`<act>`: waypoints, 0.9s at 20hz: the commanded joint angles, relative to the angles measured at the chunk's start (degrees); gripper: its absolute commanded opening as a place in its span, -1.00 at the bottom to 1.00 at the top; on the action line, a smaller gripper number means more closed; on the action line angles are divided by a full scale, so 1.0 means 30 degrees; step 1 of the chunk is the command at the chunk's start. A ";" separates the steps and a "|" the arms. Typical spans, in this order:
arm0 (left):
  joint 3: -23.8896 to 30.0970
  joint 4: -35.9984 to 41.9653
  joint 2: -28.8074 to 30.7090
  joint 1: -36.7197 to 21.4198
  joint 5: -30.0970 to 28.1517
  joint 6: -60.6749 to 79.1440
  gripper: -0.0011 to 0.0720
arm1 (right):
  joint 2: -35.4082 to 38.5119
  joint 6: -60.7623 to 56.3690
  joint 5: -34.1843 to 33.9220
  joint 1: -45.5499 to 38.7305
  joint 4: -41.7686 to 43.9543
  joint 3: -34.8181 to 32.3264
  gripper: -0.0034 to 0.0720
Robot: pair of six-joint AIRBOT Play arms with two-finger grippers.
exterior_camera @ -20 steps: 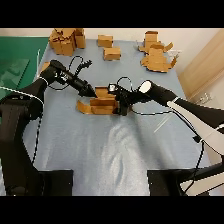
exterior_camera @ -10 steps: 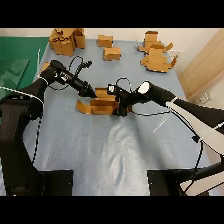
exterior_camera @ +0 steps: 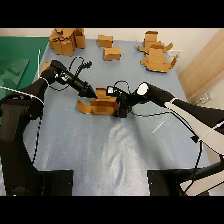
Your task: Fold the box.
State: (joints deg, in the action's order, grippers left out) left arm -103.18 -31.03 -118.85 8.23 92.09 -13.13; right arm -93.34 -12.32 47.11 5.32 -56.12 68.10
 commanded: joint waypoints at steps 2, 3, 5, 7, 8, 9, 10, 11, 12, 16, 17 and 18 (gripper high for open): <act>-0.0007 -0.0109 0.0000 -0.0007 -0.0007 0.0007 -0.92 | -0.0284 -0.0357 -0.0226 0.0044 -0.0211 -0.0007 0.92; -0.0007 -0.0109 0.0000 -0.0007 -0.0007 0.0007 -0.93 | -0.0291 -0.0357 -0.0372 0.0044 -0.0211 -0.0007 0.91; -0.0007 -0.0102 0.0000 -0.0007 -0.0015 0.0007 -0.92 | -0.0284 -0.0342 -0.0750 0.0044 0.0007 0.0000 0.76; -0.0007 -0.0102 0.0000 0.0000 -0.0007 0.0007 -0.92 | -0.0284 -0.0219 -0.0903 0.0044 0.0051 0.0000 0.76; -0.0007 -0.0109 0.0000 0.0000 -0.0007 0.0007 -0.92 | -0.0291 -0.0182 -0.0940 0.0044 0.0117 0.0000 0.76; 0.0000 -0.0109 0.0000 -0.0007 -0.0015 0.0007 -0.93 | -0.0291 0.0073 -0.0933 0.0044 0.0153 0.0000 0.76; -0.0007 -0.0109 0.0000 -0.0007 -0.0015 0.0007 -0.92 | -0.0291 0.0357 -0.0933 0.0044 0.0211 0.0000 0.76; -0.0007 -0.0109 0.0000 0.0000 -0.0015 0.0007 -0.93 | -0.0291 0.0831 -0.0933 0.0044 0.0452 0.0000 0.76; -0.0007 -0.0109 0.0000 -0.0007 -0.0022 0.0007 -0.92 | -0.0291 0.1049 -0.0925 0.0044 0.0663 0.0000 0.76; -0.0007 -0.0109 0.0000 0.0000 -0.0036 0.0007 -0.92 | -0.0299 0.1064 -0.0648 0.0044 0.0656 -0.0007 0.76; -0.0007 -0.0109 0.0000 0.0000 -0.0044 0.0000 -0.92 | -0.0306 0.1056 -0.0634 0.0044 0.0656 -0.0007 0.66; -0.0007 -0.0109 0.0000 0.0000 -0.0051 0.0000 -0.92 | -0.0306 0.1056 -0.0619 0.0044 0.0663 -0.0007 0.50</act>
